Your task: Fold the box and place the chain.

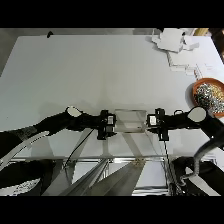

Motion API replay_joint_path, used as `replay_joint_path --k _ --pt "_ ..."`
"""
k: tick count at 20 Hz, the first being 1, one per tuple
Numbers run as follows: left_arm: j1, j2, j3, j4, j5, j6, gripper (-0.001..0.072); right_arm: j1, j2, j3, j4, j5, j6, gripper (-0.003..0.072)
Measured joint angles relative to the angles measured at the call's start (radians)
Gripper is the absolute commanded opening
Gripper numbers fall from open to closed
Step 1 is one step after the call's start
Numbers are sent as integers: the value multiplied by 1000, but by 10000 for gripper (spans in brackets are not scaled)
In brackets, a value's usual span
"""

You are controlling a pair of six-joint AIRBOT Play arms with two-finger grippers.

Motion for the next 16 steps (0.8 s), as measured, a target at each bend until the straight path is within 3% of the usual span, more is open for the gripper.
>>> replay_joint_path --k 6,11,15,16 --pt "0 0 0 -1 2 -3 276 0 -115 -1 184 -20 -94 217" --pt "0 0 0 0 1 1 276 0 -163 0 238 22 -106 229" --pt "0 0 0 1 1 2 276 -16 -88 -1 198 61 50 217" --pt "0 0 0 1 1 2 276 -26 -43 -1 166 77 113 173"
